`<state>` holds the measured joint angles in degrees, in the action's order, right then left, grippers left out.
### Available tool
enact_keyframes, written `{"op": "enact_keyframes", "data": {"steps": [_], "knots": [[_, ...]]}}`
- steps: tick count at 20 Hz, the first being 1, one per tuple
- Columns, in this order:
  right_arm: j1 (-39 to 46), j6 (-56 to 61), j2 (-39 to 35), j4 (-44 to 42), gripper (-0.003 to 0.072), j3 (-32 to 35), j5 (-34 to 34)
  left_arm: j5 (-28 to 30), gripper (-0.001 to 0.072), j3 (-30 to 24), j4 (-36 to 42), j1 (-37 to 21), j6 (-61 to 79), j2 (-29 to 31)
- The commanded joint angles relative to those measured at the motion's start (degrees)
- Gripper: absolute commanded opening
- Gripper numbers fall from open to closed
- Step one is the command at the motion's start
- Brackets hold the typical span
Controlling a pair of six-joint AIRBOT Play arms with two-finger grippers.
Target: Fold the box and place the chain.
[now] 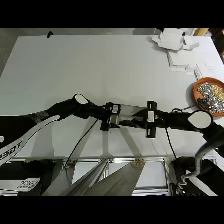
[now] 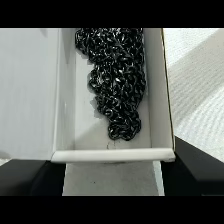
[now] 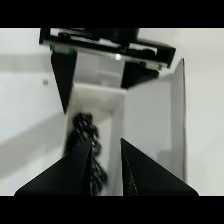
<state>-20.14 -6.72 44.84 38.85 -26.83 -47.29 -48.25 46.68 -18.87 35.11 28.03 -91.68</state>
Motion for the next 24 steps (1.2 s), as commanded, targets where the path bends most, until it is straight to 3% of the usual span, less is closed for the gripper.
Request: {"op": "enact_keyframes", "data": {"steps": [1,4,8,17,24], "knots": [[5.2,7.9,-2.2,19.1,0.0202,-5.1,-9.3,0.0,0.0432,0.0,0.0,0.0,0.0,0.0],[16.9,8.1,-1.6,26.4,0.0201,-5.7,-16.0,0.0,0.0432,0.0,0.0,0.0,0.0,0.0],[25.9,0.4,3.2,25.2,0.0201,-5.5,-12.7,0.0,0.0432,0.0,0.0,0.0,0.0,0.0],[26.1,-4.2,17.1,25.9,0.0200,-5.4,-9.1,0.0,0.0432,0.0,0.0,0.0,0.0,0.0],[26.1,-9.0,19.4,26.9,0.0199,-5.4,-5.6,0.0,0.0432,0.0,0.0,0.0,0.0,0.0]]}}
